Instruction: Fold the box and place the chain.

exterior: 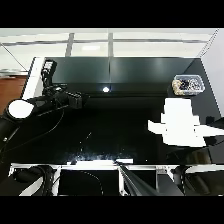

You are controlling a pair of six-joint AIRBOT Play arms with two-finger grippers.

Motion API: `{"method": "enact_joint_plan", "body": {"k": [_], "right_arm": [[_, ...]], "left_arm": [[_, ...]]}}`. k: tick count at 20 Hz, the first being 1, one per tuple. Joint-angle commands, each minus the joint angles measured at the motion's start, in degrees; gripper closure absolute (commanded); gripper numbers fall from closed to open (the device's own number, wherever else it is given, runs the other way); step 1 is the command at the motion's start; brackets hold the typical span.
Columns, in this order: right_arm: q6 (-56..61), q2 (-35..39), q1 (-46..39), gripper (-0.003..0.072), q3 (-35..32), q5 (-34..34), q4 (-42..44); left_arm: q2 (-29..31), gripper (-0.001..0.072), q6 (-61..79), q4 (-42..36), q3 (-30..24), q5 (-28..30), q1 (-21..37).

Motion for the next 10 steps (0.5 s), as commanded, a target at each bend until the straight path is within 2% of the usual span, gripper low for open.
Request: {"method": "enact_joint_plan", "body": {"k": [1,5,10], "right_arm": [[0.33,1.95,1.75,0.0638,-0.04,0.98,-1.20],[-0.24,5.90,7.52,0.0644,-3.13,-1.25,-1.70],[-0.28,16.31,18.47,0.0645,-13.57,-6.56,3.72]], "left_arm": [[-0.02,0.0005,0.07,0.09,0.04,0.04,-0.04],[-0.02,0.0004,0.09,0.81,0.04,0.07,-0.02],[0.00,0.0005,0.11,0.94,0.04,0.07,-0.02]]}}
